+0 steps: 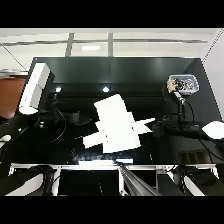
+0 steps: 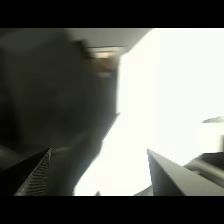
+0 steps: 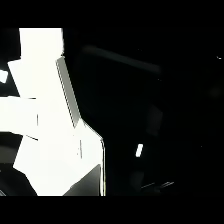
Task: Fold the box and place the chain.
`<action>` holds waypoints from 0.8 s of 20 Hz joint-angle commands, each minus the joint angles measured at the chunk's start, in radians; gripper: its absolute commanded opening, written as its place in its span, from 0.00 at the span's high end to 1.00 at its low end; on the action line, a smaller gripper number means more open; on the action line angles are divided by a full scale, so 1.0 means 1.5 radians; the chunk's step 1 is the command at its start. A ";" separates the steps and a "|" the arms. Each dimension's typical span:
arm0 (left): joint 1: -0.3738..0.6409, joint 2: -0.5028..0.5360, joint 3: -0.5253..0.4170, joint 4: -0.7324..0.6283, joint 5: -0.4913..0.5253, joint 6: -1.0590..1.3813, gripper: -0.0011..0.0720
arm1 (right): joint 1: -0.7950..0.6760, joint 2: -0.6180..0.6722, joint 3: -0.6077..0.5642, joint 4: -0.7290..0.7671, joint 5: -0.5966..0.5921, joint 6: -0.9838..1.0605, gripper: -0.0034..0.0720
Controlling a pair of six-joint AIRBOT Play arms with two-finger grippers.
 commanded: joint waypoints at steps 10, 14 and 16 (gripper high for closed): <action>-0.151 -0.213 0.113 -0.101 -0.107 0.332 0.05 | 0.002 0.012 -0.009 0.022 0.000 -0.003 0.92; -0.126 -0.253 0.147 -0.075 -0.198 0.358 0.05 | 0.002 0.012 -0.009 0.022 0.020 -0.003 0.92; -0.121 -0.284 0.162 -0.074 -0.251 0.357 0.19 | 0.002 0.012 -0.009 0.020 0.020 -0.003 0.92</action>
